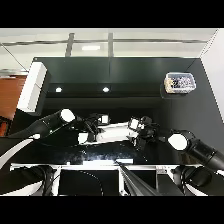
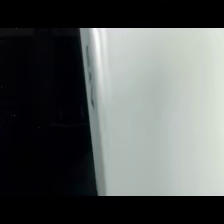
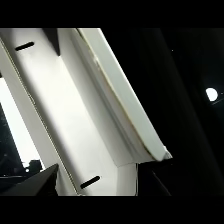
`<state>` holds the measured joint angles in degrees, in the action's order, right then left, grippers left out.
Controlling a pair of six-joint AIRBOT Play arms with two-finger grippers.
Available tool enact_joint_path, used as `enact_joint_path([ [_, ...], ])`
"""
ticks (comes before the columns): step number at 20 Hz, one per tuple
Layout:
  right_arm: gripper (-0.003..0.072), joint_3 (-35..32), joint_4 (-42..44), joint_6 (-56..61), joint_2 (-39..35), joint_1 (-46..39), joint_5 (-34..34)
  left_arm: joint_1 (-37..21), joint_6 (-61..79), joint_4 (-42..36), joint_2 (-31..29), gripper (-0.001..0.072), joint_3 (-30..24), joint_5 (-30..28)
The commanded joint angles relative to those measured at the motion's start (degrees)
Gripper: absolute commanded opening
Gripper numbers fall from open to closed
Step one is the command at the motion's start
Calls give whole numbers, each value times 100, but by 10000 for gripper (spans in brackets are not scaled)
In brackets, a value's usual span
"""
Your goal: Fold the box and place the chain.
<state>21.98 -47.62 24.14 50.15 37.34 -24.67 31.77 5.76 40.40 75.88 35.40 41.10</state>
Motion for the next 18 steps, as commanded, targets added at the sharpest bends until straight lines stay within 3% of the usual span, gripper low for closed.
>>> enact_joint_path([
  [1,634,-2,116,-81,103,-2,155,4,2,2,0,23,4,4],
  [4,635,-2,114,-511,103,-2,-367,4,2,2,0,23,4,2],
  [9,635,-2,455,-1222,103,-2,-610,2,2,2,0,22,4,4],
  [18,635,-2,723,-1456,144,-11,-979,2,2,2,0,23,4,2],
])
